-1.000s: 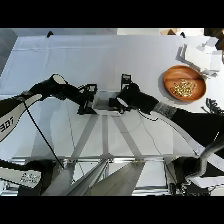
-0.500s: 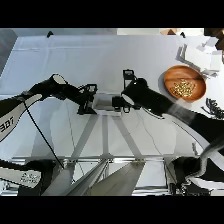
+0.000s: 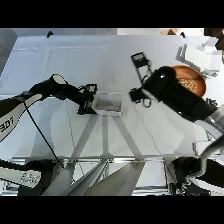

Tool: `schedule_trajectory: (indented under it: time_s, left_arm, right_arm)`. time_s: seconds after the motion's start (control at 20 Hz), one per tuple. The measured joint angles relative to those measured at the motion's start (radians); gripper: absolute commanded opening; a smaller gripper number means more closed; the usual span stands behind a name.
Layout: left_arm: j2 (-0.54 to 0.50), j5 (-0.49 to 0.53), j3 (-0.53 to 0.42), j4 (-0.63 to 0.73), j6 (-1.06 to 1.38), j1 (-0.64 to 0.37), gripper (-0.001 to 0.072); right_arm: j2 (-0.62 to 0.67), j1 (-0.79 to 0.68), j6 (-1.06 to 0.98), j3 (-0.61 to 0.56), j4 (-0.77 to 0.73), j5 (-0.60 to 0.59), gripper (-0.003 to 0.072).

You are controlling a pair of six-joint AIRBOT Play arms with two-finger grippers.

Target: Fold the box and place the chain.

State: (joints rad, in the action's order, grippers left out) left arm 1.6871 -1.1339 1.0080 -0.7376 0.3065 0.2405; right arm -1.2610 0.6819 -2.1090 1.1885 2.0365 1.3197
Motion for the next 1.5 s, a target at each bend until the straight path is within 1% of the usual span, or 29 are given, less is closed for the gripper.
schedule_trajectory:
  time_s: [0.1,0.2,0.35,0.5,0.6,0.75,0.85,1.0,1.2,1.25,1.3,1.35,1.4,1.5]
  left_arm:
    - [0.000,0.000,0.000,0.000,0.000,0.000,0.0175]
    - [0.000,0.000,0.000,0.000,0.000,0.000,0.0175]
    - [0.000,0.000,0.000,0.000,0.000,0.000,0.0175]
    - [0.000,0.000,0.000,0.000,0.000,0.000,0.0175]
    - [0.000,0.000,0.000,0.000,0.000,0.000,0.0175]
    - [0.000,0.000,0.000,0.000,0.000,0.000,0.0175]
    - [0.000,0.000,0.000,0.000,0.000,0.000,0.0175]
    - [0.000,0.000,0.000,0.000,0.000,0.000,0.0175]
    - [0.000,0.000,0.000,0.000,0.000,0.000,0.0175]
    - [0.000,0.000,0.000,0.000,0.000,0.000,0.0175]
    - [0.000,0.000,0.000,0.000,0.000,0.000,0.0175]
    - [0.000,0.000,0.000,0.000,0.000,0.000,0.0175]
    - [0.000,0.000,0.000,0.000,0.000,0.000,0.0175]
    - [0.000,0.000,0.000,0.000,0.000,0.000,0.0175]
  right_arm:
    - [0.010,-0.084,0.010,0.000,0.066,0.017,0.0620]
    - [0.014,-0.186,0.016,0.000,0.106,-0.002,0.0620]
    - [0.018,-0.357,0.020,0.000,0.137,-0.077,0.0620]
    - [0.014,-0.524,0.023,0.000,0.127,-0.165,0.0616]
    - [-0.005,-0.630,0.039,0.000,0.058,-0.214,0.0616]
    - [-0.065,-0.760,0.158,0.000,-0.134,-0.277,0.0616]
    - [-0.118,-0.816,0.227,0.000,-0.237,-0.312,0.0616]
    - [-0.206,-0.859,0.290,0.000,-0.324,-0.343,0.0616]
    - [-0.311,-0.879,0.338,0.000,-0.405,-0.360,0.0615]
    - [-0.335,-0.880,0.346,0.000,-0.426,-0.361,0.0570]
    - [-0.352,-0.882,0.352,0.000,-0.445,-0.361,0.0465]
    - [-0.366,-0.883,0.355,0.002,-0.457,-0.357,0.0289]
    - [-0.377,-0.885,0.356,0.002,-0.468,-0.351,0.0009]
    - [-0.389,-0.885,0.364,0.003,-0.484,-0.353,0.0006]
